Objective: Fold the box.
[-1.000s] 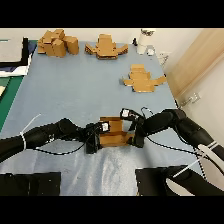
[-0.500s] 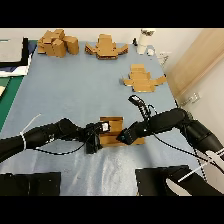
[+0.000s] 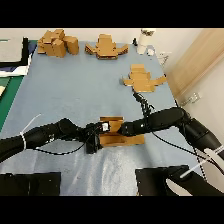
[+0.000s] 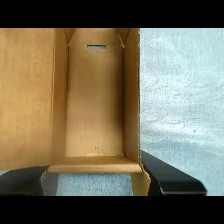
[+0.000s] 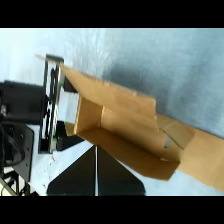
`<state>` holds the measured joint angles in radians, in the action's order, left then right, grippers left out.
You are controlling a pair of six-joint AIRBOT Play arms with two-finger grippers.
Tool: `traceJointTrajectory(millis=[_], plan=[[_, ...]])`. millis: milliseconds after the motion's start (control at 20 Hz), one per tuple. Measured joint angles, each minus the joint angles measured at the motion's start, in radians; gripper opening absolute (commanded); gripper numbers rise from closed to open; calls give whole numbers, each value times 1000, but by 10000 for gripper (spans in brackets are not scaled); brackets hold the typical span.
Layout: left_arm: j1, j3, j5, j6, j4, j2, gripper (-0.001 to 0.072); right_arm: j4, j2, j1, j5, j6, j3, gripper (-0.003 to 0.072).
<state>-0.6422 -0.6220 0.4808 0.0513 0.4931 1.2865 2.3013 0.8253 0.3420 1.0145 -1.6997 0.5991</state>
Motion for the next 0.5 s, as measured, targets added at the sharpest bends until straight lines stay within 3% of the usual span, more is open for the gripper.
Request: traceJointTrajectory(millis=[500], plan=[[0, 0, 0, 0, 0, 0, 557, 8, 311, 2, -47, -93, 169, 6]])
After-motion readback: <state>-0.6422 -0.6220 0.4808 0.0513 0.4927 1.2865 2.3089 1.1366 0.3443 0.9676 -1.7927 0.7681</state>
